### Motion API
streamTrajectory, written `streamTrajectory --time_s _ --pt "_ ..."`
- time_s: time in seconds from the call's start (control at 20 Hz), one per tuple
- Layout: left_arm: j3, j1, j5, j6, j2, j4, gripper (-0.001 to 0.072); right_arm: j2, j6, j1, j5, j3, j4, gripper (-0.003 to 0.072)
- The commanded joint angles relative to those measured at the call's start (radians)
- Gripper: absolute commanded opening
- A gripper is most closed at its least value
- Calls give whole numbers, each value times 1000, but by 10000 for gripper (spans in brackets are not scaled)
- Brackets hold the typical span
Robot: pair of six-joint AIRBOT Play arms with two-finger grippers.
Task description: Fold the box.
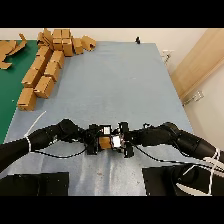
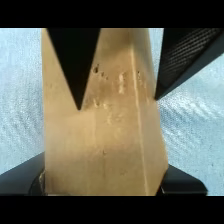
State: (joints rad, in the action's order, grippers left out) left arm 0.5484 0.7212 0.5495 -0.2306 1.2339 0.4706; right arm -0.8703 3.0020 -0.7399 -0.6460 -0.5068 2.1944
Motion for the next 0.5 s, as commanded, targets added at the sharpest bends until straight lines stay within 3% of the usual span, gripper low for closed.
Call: streamTrajectory --time_s 0.0,0.45 --pt "1 0 0 -1 1 0 610 2 -1 -4 13 -6 -8 438" --pt "1 0 0 -1 1 0 610 24 -1 -4 39 -14 -66 362"
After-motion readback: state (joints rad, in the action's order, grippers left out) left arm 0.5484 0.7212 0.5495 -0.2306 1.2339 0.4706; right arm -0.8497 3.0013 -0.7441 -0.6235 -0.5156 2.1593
